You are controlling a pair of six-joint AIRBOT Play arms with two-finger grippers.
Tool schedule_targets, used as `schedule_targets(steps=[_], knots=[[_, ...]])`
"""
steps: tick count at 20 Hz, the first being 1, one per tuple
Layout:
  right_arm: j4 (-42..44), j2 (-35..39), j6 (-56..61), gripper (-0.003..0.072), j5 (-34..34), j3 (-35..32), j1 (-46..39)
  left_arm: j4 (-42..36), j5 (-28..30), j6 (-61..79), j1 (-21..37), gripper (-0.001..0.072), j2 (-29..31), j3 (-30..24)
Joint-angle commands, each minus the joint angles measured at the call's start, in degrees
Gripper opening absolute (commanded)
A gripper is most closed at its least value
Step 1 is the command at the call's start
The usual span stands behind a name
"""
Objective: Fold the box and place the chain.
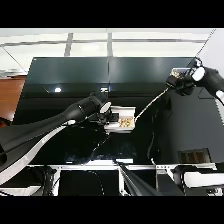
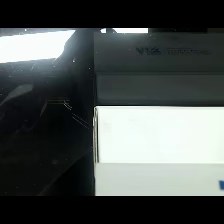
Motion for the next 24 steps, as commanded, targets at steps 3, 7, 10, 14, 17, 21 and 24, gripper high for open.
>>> schedule_targets(steps=[3, 7, 10, 14, 17, 21, 24], knots=[[4.8, -10.9, 0.3, 0.0178, 3.7, 10.3, -0.6, 0.0, 0.0, 0.0, 0.0, 0.0029, 0.0, 0.0], [2.8, -7.7, -9.1, 0.0016, 12.2, 10.6, -0.7, 0.0, 0.0, 0.0, 0.0, 0.0029, 0.0, 0.0], [2.6, 2.2, -20.5, 0.0015, 20.7, 10.5, 1.1, 0.0, 0.0, 0.0, 0.0, 0.0029, 0.0, 0.0], [3.1, 20.9, -26.5, 0.0016, 28.7, 10.5, 3.1, 0.0, 0.0, 0.0, 0.0, 0.0029, 0.0, 0.0], [8.7, 34.2, -26.5, 0.0016, 29.9, 10.6, 3.4, 0.0, 0.0, 0.0, 0.0, 0.0029, 0.0, 0.0], [18.7, 43.7, -26.4, 0.0016, 30.9, 10.6, 3.4, 0.0, 0.0, 0.0, 0.0, 0.0029, 0.0, 0.0], [30.8, 44.6, -28.2, 0.0016, 31.4, 10.6, 3.4, 0.0, 0.0, 0.0, 0.0, 0.0029, 0.0, 0.0]])
